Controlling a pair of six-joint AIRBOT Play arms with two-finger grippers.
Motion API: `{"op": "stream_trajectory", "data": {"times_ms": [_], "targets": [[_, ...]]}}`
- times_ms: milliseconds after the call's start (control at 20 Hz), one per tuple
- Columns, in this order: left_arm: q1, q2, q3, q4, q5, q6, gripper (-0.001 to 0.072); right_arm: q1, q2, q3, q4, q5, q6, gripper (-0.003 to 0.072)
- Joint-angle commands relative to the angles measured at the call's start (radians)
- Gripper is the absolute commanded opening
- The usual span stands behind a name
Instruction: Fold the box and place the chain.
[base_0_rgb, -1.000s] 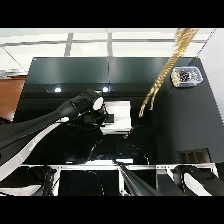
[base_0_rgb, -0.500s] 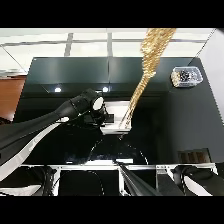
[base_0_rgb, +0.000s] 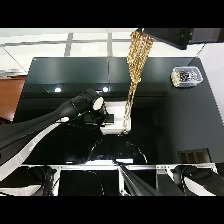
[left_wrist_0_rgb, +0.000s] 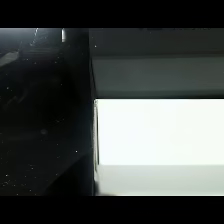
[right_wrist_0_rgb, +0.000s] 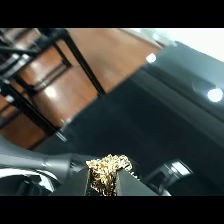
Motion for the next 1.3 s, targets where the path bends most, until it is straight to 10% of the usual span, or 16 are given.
{"op": "stream_trajectory", "data": {"times_ms": [0, 650, 1250], "targets": [[0.001, 0.000, 0.001, 0.000, 0.001, 0.002, 0.0027, 0.003, -0.008, -0.017, -0.049, 0.021, 0.014, 0.0006], [0.001, 0.000, 0.001, 0.000, 0.007, 0.002, 0.0027, -0.001, -0.007, 0.012, 0.048, -0.165, -0.022, 0.0006], [0.001, 0.000, 0.001, 0.000, 0.005, 0.002, 0.0027, 0.000, -0.008, -0.140, -0.132, 0.161, 0.033, 0.0009]]}}
